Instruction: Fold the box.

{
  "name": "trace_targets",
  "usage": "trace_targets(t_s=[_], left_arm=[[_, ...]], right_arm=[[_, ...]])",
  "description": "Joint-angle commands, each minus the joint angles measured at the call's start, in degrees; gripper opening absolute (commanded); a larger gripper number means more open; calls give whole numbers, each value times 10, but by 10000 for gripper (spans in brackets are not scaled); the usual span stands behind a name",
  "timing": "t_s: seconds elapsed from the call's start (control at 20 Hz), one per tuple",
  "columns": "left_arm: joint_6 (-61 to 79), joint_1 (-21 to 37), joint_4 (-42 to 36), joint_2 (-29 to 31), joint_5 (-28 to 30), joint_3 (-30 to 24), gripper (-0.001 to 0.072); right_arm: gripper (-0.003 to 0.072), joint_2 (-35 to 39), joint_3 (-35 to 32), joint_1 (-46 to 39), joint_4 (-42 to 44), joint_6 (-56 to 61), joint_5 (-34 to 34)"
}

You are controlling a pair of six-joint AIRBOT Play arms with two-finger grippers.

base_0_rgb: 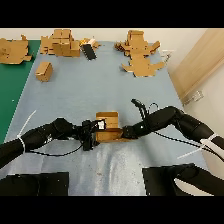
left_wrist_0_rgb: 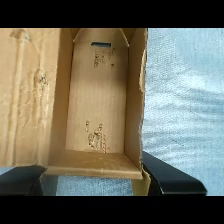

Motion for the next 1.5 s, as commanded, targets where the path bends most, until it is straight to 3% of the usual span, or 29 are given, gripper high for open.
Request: trace_targets(t_s=[0.0, 0.25, 0.45, 0.6, 1.2, 1.45], left_arm=[[2, 0, 1, 0, -1, 0, 597], [2, -1, 1, 0, -1, 0, 597], [2, 0, 1, 0, -1, 0, 597], [2, -1, 0, 0, -1, 0, 597], [2, -1, 1, 0, -1, 0, 597], [1, 0, 0, 0, -1, 0, 597]], right_arm=[[1, -20, 27, 0, 42, -37, 97], [1, -130, 127, 0, 62, -92, 96], [1, -220, 131, 1, 62, -113, 75], [1, -247, 131, 9, 59, -127, 72], [1, -243, 129, 7, -5, -136, 77], [2, -124, 129, -26, -152, -106, 47]])
